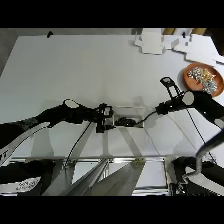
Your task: Fold the box and place the chain.
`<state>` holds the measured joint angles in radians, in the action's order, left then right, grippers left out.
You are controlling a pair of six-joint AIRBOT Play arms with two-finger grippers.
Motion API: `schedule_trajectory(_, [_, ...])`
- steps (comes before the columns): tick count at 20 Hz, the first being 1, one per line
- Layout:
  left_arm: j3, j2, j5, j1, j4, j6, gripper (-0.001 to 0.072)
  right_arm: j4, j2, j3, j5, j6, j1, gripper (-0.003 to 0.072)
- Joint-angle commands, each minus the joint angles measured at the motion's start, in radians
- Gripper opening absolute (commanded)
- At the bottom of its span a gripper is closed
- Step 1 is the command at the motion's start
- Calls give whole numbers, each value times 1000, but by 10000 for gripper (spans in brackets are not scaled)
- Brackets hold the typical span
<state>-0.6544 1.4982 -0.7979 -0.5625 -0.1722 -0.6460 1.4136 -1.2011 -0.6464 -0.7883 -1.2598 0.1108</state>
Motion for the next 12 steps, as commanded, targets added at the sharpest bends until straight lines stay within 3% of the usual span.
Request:
schedule_trajectory(1, [0,0,0,0,0,0,136,0,-3,1,14,0,0,169])
schedule_trajectory(5, [0,0,0,0,0,0,136,-11,-36,1,9,0,0,168])
schedule_trajectory(8, [0,0,0,0,0,0,136,-11,-37,1,-12,0,0,39])
schedule_trajectory(12, [0,0,0,0,0,0,136,-12,24,0,-40,0,0,22])
